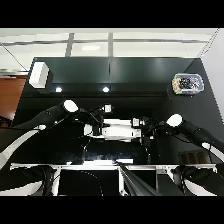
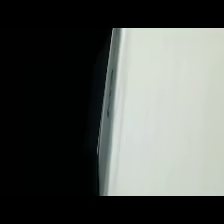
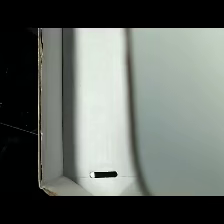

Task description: Fold the box and place the chain.

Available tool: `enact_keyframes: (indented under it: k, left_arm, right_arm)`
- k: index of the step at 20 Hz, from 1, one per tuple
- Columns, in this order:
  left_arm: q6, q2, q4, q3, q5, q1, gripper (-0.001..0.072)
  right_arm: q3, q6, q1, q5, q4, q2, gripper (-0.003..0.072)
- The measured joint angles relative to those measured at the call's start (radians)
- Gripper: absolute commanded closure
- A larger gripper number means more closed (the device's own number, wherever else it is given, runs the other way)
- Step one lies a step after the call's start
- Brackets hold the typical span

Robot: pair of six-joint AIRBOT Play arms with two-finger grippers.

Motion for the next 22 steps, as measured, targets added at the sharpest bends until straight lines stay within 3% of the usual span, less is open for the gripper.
enact_keyframes:
  k: [16, 17, 18, 19, 22]
  left_arm:
    - [-0.066, 0.002, 0.014, -0.009, -0.034, -0.004, 0.0683]
    - [-0.067, 0.002, 0.014, -0.009, -0.037, -0.004, 0.0683]
    - [-0.068, 0.002, 0.015, -0.009, -0.04, -0.004, 0.0679]
    - [-0.068, 0.002, 0.015, -0.009, -0.042, -0.004, 0.0639]
    - [-0.074, 0.0, 0.028, -0.011, -0.056, -0.005, 0.0279]
  right_arm:
    - [0.0, 0.007, 0.0, -0.01, 0.005, 0.0, 0.0086]
    - [0.0, 0.007, 0.0, -0.011, 0.005, 0.0, 0.0237]
    - [0.0, 0.008, 0.0, -0.011, 0.005, 0.0, 0.0266]
    - [0.0, 0.008, 0.0, -0.011, 0.005, 0.0, 0.0266]
    - [0.0, 0.012, 0.0, -0.011, 0.012, -0.002, 0.0266]
